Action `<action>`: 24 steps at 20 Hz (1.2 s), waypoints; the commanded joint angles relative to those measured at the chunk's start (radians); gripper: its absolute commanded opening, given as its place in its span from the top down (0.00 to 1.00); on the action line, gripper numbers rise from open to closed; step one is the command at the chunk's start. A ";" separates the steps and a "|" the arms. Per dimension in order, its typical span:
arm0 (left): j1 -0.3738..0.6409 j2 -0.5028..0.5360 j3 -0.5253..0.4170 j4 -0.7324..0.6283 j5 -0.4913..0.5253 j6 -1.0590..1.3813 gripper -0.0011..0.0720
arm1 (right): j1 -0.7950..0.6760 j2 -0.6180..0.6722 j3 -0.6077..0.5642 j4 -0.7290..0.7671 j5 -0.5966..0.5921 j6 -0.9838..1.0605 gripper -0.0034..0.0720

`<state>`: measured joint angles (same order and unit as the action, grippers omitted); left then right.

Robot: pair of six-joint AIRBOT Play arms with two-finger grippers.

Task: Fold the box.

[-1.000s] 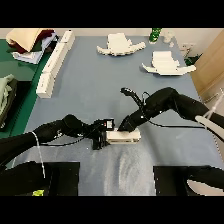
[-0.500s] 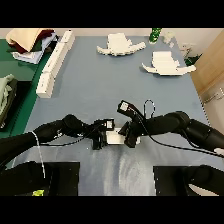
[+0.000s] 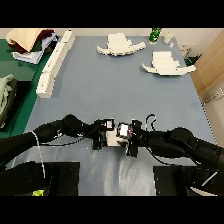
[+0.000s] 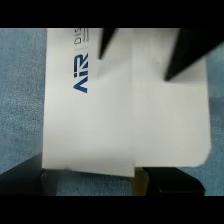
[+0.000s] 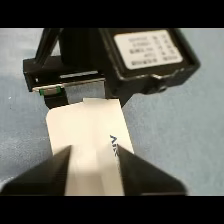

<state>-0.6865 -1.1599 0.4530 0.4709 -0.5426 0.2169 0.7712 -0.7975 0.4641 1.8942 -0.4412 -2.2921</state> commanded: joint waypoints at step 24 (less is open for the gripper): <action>0.000 0.000 0.001 0.000 0.000 0.000 0.47 | 0.022 -0.033 0.013 -0.230 0.090 -0.077 0.28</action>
<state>-0.6865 -1.1603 0.4530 0.4702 -0.5419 0.2150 0.7929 -0.8398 0.4736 1.6619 -0.3668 -2.3638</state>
